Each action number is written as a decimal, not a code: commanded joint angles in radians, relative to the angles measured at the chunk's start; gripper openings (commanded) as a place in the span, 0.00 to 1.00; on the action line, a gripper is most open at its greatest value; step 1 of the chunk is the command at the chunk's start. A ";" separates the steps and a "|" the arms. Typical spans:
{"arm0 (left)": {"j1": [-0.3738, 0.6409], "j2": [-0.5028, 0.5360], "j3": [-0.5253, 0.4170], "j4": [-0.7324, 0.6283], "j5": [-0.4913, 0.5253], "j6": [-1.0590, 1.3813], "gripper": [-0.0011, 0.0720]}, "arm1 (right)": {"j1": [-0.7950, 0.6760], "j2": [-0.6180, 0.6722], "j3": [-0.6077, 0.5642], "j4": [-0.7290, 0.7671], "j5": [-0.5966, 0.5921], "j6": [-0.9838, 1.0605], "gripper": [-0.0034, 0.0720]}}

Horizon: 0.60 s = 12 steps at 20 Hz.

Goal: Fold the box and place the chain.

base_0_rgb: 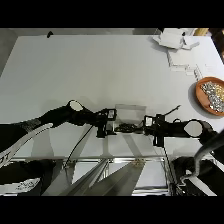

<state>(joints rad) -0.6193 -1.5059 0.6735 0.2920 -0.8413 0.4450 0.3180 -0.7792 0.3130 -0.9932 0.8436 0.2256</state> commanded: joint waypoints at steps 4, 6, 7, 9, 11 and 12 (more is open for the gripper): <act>0.001 0.000 0.000 0.000 -0.001 0.000 0.22 | 0.000 0.034 0.259 -0.322 0.396 0.256 0.07; 0.001 0.000 0.000 0.000 -0.001 0.001 0.22 | 0.021 0.034 0.345 -0.253 0.470 0.272 0.07; 0.001 0.000 0.000 0.000 -0.001 0.000 0.22 | 0.050 0.034 0.377 -0.212 0.470 0.275 0.07; 0.001 0.000 0.000 0.000 -0.001 0.000 0.22 | 0.126 0.034 0.417 -0.127 0.401 0.275 0.07; 0.001 0.000 0.000 0.000 0.000 0.001 0.22 | 0.216 0.032 0.428 -0.061 0.264 0.275 0.07; 0.001 0.000 0.000 0.000 -0.001 0.000 0.22 | 0.257 0.026 0.428 -0.038 0.195 0.275 0.07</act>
<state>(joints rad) -0.6193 -1.5059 0.6735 0.2920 -0.8421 0.4454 0.4736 -0.7479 0.7036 -1.1248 1.1717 0.4873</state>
